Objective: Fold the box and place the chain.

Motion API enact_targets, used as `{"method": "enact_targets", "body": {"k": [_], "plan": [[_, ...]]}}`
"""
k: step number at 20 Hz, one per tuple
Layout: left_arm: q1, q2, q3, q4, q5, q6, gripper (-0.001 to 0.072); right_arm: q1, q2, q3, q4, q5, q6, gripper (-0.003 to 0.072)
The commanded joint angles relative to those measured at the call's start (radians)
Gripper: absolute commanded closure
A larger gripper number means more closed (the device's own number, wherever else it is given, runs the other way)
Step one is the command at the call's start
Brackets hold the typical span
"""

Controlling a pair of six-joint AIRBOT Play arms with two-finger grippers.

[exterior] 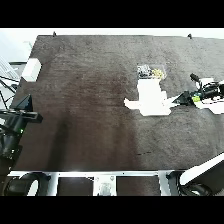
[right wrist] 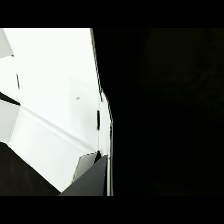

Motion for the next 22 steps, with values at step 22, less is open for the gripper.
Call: {"method": "enact_targets", "body": {"k": [22], "plan": [[0.000, 0.000, 0.001, 0.000, 0.000, 0.000, 0.0688, 0.585, 0.217, -0.341, 0.285, -0.582, 0.148, 0.0678]]}}
